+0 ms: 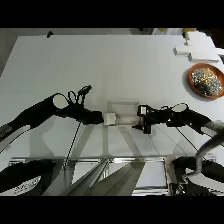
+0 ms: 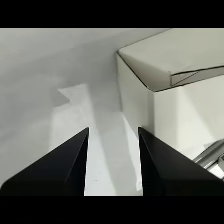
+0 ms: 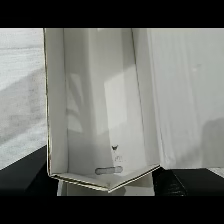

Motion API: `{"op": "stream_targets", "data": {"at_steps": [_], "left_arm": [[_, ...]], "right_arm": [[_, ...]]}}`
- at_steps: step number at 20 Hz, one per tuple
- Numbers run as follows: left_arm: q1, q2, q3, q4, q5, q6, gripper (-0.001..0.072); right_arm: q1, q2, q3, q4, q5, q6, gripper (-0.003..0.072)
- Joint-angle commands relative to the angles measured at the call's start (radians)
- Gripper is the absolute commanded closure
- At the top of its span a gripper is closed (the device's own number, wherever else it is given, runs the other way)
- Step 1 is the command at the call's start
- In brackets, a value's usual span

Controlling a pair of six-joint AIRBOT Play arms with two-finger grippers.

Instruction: Fold the box and place the chain.

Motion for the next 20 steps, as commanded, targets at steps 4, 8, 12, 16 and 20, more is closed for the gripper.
{"op": "stream_targets", "data": {"at_steps": [4, 8, 12, 16, 20], "left_arm": [[-0.023, 0.028, 0.0, -0.021, 0.026, 0.013, 0.0357], [-0.024, 0.028, 0.019, -0.022, 0.014, 0.013, 0.0356], [-0.034, 0.027, 0.041, -0.022, 0.004, 0.014, 0.0355], [-0.051, 0.011, 0.046, -0.022, 0.008, 0.011, 0.031], [-0.09, -0.029, 0.072, -0.012, 0.023, 0.008, 0.031]], "right_arm": [[0.0, 0.0, 0.0, 0.0, 0.0, 0.0, 0.0354], [0.0, 0.0, 0.0, 0.0, 0.0, 0.0, 0.0354], [0.0, 0.0, 0.0, 0.0, 0.0, 0.0, 0.0354], [0.0, 0.0, 0.0, 0.0, 0.0, 0.0, 0.0354], [0.0, 0.0, 0.0, 0.0, 0.0, 0.0, 0.0354]]}}
